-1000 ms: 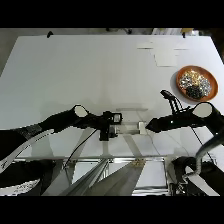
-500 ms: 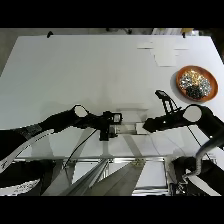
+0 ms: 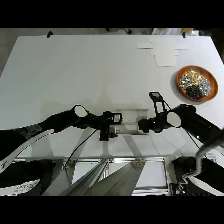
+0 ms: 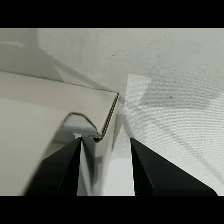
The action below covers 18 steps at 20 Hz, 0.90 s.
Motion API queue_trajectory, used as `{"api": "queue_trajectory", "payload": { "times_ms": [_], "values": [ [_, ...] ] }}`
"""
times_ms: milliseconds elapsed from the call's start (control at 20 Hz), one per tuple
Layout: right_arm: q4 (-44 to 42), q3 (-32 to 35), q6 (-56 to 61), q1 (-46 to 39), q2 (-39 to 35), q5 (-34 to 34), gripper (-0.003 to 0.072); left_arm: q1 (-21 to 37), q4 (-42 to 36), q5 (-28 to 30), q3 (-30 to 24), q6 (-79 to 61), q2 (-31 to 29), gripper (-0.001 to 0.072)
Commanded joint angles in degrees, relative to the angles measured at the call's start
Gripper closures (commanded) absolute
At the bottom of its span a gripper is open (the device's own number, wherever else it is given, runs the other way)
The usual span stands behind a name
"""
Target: Fold the box and place the chain.
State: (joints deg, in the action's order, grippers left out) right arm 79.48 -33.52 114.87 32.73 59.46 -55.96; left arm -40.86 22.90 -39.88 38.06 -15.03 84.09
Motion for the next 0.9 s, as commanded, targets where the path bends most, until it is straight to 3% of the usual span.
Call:
{"api": "queue_trajectory", "payload": {
  "times_ms": [0,850],
  "values": [
    [5.38,-2.78,8.87,4.20,3.76,-1.81,0.0336,0.04,0.02,-0.02,-0.02,0.00,0.00,0.0500],
    [11.89,-3.54,18.82,10.49,6.99,-0.52,0.0462,0.04,0.02,-0.04,-0.02,0.00,0.00,0.0500]
  ]
}}
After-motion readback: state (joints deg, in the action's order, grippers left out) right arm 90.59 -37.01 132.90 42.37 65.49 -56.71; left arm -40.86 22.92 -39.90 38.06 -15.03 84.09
